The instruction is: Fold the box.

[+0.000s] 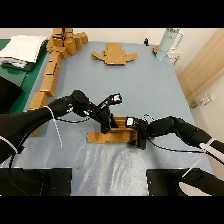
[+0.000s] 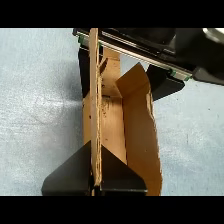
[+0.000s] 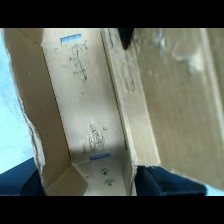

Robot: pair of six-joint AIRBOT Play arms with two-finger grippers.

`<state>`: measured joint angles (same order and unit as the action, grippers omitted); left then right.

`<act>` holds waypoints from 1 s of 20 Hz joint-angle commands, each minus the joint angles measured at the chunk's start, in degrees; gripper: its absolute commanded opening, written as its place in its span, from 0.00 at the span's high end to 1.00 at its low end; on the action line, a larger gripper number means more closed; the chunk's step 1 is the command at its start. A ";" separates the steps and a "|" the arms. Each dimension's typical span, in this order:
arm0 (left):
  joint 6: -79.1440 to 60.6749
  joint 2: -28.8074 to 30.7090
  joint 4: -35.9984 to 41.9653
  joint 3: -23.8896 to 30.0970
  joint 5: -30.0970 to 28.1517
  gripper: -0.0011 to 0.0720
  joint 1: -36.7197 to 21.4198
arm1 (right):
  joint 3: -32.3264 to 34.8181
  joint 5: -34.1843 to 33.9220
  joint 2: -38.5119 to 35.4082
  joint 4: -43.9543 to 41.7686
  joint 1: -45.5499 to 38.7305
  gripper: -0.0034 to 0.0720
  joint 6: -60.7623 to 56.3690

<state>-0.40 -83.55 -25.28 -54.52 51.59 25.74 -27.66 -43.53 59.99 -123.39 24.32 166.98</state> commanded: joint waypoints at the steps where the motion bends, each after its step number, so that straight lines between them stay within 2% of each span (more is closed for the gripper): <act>1: 0.00 -0.04 0.00 -0.02 -0.02 0.97 0.00 | 0.00 -1.16 -0.07 -0.31 0.76 0.00 -0.04; 3: -0.02 -0.04 0.00 -0.02 -0.02 0.97 0.00 | 0.00 -1.40 -0.07 -0.31 0.81 0.03 -0.04; 4: 0.00 -0.04 0.00 -0.02 -0.02 0.97 0.00 | 0.00 -1.38 -0.07 -0.31 0.81 0.11 -0.04; 11: -0.02 -0.04 0.00 -0.02 -0.02 0.97 0.00 | 0.00 0.20 -0.07 -0.09 0.81 0.11 -0.02; 13: 0.00 -0.04 0.00 -0.02 -0.02 0.97 -0.02 | 0.00 0.17 -0.04 -0.04 0.81 0.26 -0.02; 20: -0.02 -0.04 0.00 -0.02 -0.02 0.97 -0.02 | 0.00 0.17 -0.04 0.15 0.81 0.23 -0.02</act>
<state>-0.40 -83.55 -25.28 -54.52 51.62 25.74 -27.64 -43.44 59.96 -123.44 25.06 166.95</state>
